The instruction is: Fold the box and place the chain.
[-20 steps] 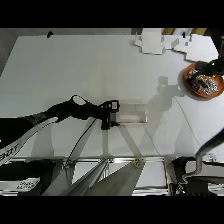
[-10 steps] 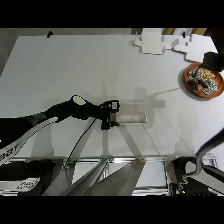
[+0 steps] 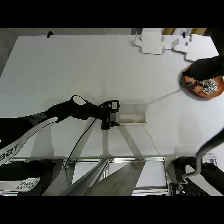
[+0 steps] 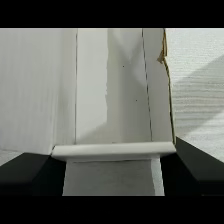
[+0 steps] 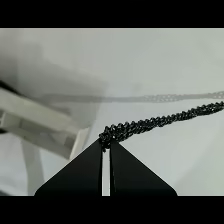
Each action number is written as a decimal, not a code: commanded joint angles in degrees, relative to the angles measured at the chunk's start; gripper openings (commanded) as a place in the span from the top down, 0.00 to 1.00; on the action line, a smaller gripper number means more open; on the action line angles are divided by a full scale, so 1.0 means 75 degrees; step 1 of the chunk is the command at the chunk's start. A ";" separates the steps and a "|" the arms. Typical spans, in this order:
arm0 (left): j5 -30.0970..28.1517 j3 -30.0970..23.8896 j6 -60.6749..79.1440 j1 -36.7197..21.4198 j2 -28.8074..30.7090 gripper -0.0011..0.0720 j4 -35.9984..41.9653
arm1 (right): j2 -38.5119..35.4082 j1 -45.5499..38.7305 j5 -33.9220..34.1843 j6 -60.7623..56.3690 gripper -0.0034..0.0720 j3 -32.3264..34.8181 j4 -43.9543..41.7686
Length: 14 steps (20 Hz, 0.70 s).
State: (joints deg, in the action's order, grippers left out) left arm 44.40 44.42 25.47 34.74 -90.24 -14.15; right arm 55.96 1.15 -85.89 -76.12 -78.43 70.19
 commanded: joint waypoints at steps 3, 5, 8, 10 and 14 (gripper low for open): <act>-0.0003 0.0003 0.0000 -0.0003 0.0003 0.61 0.0000 | -0.0793 0.1387 -0.0641 -0.0242 0.93 0.0003 -0.0306; -0.0003 0.0003 0.0000 0.0000 0.0003 0.61 0.0000 | -0.0979 0.1836 -0.0664 -0.0356 0.93 0.0015 -0.0184; -0.0003 0.0003 0.0000 -0.0003 0.0003 0.61 0.0000 | -0.1142 0.2285 -0.0662 -0.0478 0.93 0.0219 -0.0087; 0.0000 0.0003 0.0000 0.0000 0.0003 0.61 -0.0003 | -0.1169 0.2643 -0.0527 -0.0487 0.93 0.0501 -0.0175; 0.0000 0.0003 0.0003 -0.0003 0.0003 0.61 0.0000 | -0.1174 0.3535 0.0769 -0.0545 0.93 0.1591 -0.0178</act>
